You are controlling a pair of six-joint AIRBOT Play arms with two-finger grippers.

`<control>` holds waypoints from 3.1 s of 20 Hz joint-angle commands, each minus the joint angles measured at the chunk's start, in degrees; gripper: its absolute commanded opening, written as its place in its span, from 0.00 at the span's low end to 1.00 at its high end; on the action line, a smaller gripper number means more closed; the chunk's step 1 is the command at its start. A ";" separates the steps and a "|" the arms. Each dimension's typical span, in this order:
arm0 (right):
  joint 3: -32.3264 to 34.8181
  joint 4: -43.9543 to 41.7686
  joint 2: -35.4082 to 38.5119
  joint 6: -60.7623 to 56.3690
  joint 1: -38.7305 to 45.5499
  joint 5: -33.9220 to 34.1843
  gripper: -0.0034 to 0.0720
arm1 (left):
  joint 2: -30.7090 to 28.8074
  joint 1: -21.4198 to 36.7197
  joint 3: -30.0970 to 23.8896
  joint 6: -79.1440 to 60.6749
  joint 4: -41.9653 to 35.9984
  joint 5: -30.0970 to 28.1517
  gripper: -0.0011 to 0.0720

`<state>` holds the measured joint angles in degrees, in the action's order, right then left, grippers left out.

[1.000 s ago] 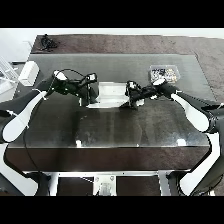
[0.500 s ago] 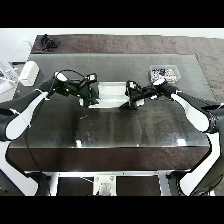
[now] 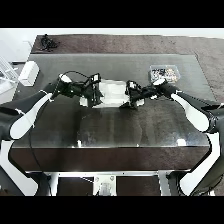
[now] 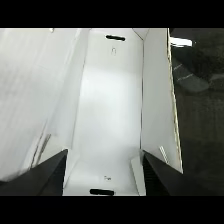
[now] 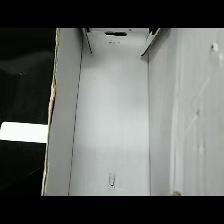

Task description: Fold the box and place the chain.

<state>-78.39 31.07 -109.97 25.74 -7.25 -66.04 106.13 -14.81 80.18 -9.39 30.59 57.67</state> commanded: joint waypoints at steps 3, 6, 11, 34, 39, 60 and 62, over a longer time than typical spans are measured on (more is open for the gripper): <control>0.02 0.00 0.00 0.02 -0.04 -0.04 0.80 | 0.09 -0.20 0.00 -0.52 -0.15 2.69 1.00; 0.02 0.00 0.00 0.02 -0.04 -0.04 0.80 | 0.09 -0.17 0.00 -0.50 -0.15 2.56 1.00; 0.02 0.00 0.00 0.02 -0.04 -0.04 0.80 | 0.09 -0.17 0.00 -0.52 -0.13 0.00 0.90; 0.02 0.00 0.00 0.02 -0.04 -0.04 0.80 | -12.13 11.69 -0.52 12.83 0.39 6.12 0.03; 0.02 0.00 0.00 0.02 -0.04 -0.04 0.80 | -18.88 17.51 -7.48 33.73 3.32 1.16 0.03; 0.02 0.00 0.00 0.02 -0.04 -0.04 0.80 | -13.49 20.52 -13.97 78.23 10.58 7.54 0.04; 0.02 0.00 0.00 0.02 -0.02 -0.04 0.80 | -12.72 19.52 -14.53 78.38 10.08 5.46 0.04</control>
<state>-78.37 31.09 -110.00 25.76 -7.27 -66.08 92.25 5.50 66.72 66.26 41.30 64.51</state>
